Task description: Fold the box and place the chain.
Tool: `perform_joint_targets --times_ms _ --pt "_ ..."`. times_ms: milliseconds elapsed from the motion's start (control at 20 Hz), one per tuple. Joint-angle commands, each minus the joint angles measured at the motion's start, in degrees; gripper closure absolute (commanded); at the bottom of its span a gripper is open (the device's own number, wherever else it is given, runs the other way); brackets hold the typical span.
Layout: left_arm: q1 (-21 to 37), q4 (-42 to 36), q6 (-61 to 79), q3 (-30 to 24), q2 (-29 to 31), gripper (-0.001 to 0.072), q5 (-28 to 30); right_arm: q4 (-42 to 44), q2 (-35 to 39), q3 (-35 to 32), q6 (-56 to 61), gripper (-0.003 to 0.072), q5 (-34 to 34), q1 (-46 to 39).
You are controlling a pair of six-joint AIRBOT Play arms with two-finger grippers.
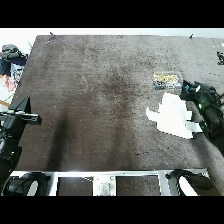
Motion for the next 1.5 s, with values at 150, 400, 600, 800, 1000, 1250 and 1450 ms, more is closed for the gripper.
perform_joint_targets --times_ms 150,400,600,800,1000,1250,1450 --pt "0.0 0.0 0.0 0.0 0.0 0.0697 0.0 -32.7 -21.2 14.9 33.6 0.0179 37.7 -25.0" --pt "0.0 0.0 0.0 0.0 0.0 0.0697 0.0 -59.3 -24.6 26.1 46.7 0.0180 60.7 -45.1" --pt "0.0 0.0 0.0 0.0 0.0 0.0697 0.0 -62.6 -32.5 31.7 46.0 0.0180 71.9 -54.5" --pt "0.0 0.0 0.0 0.0 0.0 0.0697 0.0 -63.3 -38.5 32.6 41.7 0.0181 72.1 -55.9" --pt "0.0 0.0 0.0 0.0 0.0 0.0697 0.0 -62.1 -43.7 33.6 38.0 0.0182 69.2 -54.8" --pt "0.0 0.0 0.0 0.0 0.0 0.0697 0.0 -60.3 -52.7 40.1 33.5 0.0211 74.3 -51.9" --pt "0.0 0.0 0.0 0.0 0.0 0.0697 0.0 -59.1 -57.6 43.4 30.2 0.0213 77.5 -49.6"
